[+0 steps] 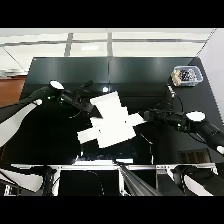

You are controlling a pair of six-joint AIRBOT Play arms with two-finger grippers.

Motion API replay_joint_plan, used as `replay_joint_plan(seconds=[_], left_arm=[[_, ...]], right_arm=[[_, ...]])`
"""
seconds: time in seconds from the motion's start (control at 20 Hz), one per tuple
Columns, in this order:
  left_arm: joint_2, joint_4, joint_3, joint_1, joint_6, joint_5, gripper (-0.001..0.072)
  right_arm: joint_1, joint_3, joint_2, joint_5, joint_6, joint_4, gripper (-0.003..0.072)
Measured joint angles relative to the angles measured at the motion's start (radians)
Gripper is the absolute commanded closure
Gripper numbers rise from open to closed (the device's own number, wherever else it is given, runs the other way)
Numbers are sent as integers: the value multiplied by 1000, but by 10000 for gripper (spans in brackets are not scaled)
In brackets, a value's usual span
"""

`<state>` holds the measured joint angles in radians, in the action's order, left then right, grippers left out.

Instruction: Fold the box and place the chain.

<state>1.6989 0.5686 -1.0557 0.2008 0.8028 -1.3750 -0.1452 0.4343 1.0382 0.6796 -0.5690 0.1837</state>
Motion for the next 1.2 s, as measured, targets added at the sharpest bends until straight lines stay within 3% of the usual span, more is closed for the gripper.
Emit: replay_joint_plan(seconds=[0.05,0.1,0.15,0.2,0.25,0.3,0.35,0.55,0.75,1.0,1.2], left_arm=[[13,14,-13,3,-8,-11,508],[24,29,-25,6,-21,-24,514],[31,35,-34,7,-32,-29,620],[36,42,-42,8,-43,-33,680],[41,44,-50,9,-67,-48,680],[43,53,-57,10,-73,-48,680],[46,55,-64,10,-83,-46,681],[27,63,-95,11,-97,-93,685],[-109,88,-33,22,-147,-103,683],[-266,69,104,76,-479,121,683],[-290,106,134,158,-706,301,681]], right_arm=[[0,0,0,0,0,0,675],[0,0,0,0,0,0,675],[0,0,0,0,0,0,673],[0,0,0,0,0,0,647],[0,0,0,0,0,0,364],[0,0,0,-1,0,-1,23],[3,1,0,-3,0,1,-10],[66,63,-10,72,-12,97,-8],[149,198,-51,264,-103,388,-9],[185,271,-82,347,-145,636,-8],[178,250,-84,304,-131,661,-9]])
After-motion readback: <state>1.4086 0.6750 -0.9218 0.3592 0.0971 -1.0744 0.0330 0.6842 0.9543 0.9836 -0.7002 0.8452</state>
